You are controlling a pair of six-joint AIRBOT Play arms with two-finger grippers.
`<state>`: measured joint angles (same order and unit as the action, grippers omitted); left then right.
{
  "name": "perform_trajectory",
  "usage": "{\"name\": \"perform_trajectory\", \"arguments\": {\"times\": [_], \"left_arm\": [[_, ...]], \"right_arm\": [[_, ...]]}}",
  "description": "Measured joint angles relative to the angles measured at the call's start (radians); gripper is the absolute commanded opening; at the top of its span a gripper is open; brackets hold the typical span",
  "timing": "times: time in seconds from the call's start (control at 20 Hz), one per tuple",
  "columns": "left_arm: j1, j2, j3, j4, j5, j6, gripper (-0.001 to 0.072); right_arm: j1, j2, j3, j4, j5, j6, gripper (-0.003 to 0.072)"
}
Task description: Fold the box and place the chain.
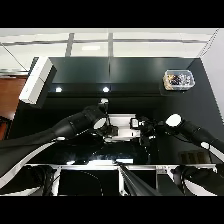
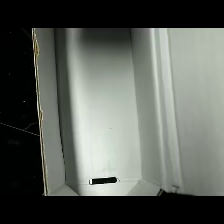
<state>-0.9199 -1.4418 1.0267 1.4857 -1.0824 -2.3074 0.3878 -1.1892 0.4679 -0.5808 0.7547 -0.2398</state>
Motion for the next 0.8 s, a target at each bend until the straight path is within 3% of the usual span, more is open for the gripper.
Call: {"name": "perform_trajectory", "arguments": {"times": [0.4,0.55,0.8], "left_arm": [[-0.014,-0.053,0.045,0.019,-0.038,-0.065,0.0397],[-0.015,-0.057,0.048,0.020,-0.043,-0.076,0.0292],[-0.015,-0.059,0.048,0.017,-0.034,-0.082,0.0292]], "right_arm": [[0.000,0.000,0.000,0.000,0.000,0.000,0.0437],[0.000,0.000,0.000,0.000,0.000,0.000,0.0436],[0.000,0.000,0.000,0.000,0.000,0.000,0.0436]]}}
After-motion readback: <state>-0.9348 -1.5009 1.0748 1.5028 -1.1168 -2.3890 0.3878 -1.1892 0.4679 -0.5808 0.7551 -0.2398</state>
